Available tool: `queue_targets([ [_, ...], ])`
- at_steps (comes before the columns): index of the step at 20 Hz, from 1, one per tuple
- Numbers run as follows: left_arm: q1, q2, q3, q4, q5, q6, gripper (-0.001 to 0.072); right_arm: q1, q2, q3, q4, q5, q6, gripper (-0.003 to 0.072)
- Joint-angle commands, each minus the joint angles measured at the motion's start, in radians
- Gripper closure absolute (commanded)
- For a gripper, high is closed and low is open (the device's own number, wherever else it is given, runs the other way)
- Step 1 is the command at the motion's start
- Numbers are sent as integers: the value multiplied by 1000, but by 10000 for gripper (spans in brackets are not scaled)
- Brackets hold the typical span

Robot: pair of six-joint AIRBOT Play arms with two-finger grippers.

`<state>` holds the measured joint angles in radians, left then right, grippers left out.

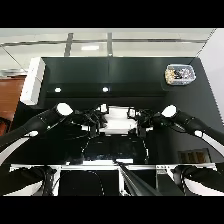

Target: Fold the box and place the chain.

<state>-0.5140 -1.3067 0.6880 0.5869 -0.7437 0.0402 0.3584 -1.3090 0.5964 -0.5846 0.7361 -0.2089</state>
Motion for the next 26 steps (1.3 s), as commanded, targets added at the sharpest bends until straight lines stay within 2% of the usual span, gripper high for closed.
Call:
queue_targets([
  [1,37,47,11,153,-24,-231,686,0,0,1,0,0,0,454],
  [5,164,198,14,520,-102,-718,686,0,-1,1,0,0,0,455],
  [7,274,227,14,625,-171,-1064,686,0,-1,1,0,0,0,454],
  [8,336,222,13,632,-219,-1161,686,0,-1,1,0,-1,0,454],
  [10,475,203,-8,561,-293,-1309,686,0,-1,1,0,0,0,454],
  [12,611,174,-55,363,-328,-1344,686,0,0,1,0,0,0,454],
  [14,702,122,-113,151,-378,-1271,686,0,-1,1,0,0,0,454],
  [16,715,50,-135,37,-428,-1198,686,0,-1,1,0,0,0,454],
  [18,681,-22,-132,-28,-428,-1164,687,0,-1,1,0,0,0,454],
  [21,600,-103,-111,-38,-371,-1145,688,0,-1,1,0,0,0,454],
  [26,458,-184,-40,-39,-368,-1117,687,0,-1,1,0,0,0,455],
])
